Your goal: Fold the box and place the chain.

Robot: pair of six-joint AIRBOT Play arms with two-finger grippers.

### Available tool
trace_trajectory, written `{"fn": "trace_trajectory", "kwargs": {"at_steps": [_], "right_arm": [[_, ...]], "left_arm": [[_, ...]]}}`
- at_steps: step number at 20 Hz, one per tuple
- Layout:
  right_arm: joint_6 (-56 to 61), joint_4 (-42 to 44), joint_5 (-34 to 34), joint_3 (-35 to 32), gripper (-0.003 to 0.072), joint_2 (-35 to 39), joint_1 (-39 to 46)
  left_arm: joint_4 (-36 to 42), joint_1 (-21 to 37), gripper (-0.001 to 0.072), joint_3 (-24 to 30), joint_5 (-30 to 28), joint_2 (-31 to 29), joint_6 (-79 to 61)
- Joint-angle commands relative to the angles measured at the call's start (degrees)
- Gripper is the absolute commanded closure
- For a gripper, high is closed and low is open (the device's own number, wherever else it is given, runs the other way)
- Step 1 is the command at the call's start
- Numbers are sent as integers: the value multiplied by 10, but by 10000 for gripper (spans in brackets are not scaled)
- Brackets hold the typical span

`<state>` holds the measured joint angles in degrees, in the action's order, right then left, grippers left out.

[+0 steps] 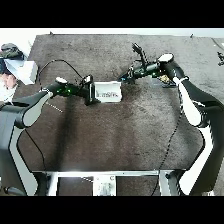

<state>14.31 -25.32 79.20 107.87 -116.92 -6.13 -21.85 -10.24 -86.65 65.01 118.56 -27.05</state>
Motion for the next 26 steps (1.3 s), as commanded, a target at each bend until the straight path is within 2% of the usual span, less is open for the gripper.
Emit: {"fn": "trace_trajectory", "kwargs": {"at_steps": [1, 6, 8, 26], "right_arm": [[-35, -19, 26, 6, 463, 1, -8], [-51, -106, -5, 6, 461, 1, -43], [-58, -107, -17, 6, 392, 1, -51], [-88, -102, -1, 8, 392, 12, -82]], "left_arm": [[0, 0, 221, 0, 0, 0, 0], [0, 0, 220, 0, 0, 0, 0], [0, 0, 220, 0, 0, 0, 0], [0, 0, 220, 0, 0, 0, 0]]}}
